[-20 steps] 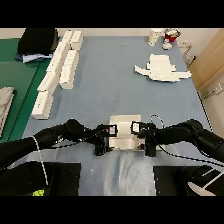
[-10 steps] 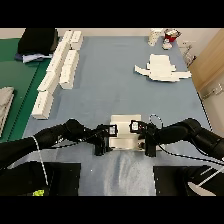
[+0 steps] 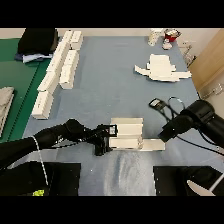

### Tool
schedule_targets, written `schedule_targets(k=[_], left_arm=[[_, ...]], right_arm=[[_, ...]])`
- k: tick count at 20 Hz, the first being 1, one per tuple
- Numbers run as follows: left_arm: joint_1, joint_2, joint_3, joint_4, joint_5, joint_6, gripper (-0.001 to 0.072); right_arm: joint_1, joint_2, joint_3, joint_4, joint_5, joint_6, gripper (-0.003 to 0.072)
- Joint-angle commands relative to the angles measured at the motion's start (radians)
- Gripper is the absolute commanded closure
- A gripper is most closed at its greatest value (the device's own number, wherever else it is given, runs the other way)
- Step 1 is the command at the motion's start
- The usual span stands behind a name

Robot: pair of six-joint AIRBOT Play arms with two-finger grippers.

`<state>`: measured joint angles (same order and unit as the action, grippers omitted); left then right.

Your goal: Fold the box.

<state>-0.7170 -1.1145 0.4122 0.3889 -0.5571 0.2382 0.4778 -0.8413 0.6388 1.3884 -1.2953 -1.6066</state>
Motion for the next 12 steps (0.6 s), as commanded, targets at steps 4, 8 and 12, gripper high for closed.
schedule_targets(k=[4, 8, 12], left_arm=[[0.0, 0.0, 0.001, 0.0, 0.0, 0.0, 0.0225], [0.0, 0.0, 0.001, 0.0, 0.0, 0.0, 0.0225], [0.0, 0.0, 0.001, 0.0, 0.0, 0.0, 0.0225]], right_arm=[[-0.496, -0.001, -0.085, 0.302, 0.013, 0.203, 0.0684], [-0.744, -0.001, -0.185, 0.626, 0.004, 0.06, 0.0684], [-0.748, -0.001, -0.259, 0.666, 0.019, 0.053, 0.0684]])
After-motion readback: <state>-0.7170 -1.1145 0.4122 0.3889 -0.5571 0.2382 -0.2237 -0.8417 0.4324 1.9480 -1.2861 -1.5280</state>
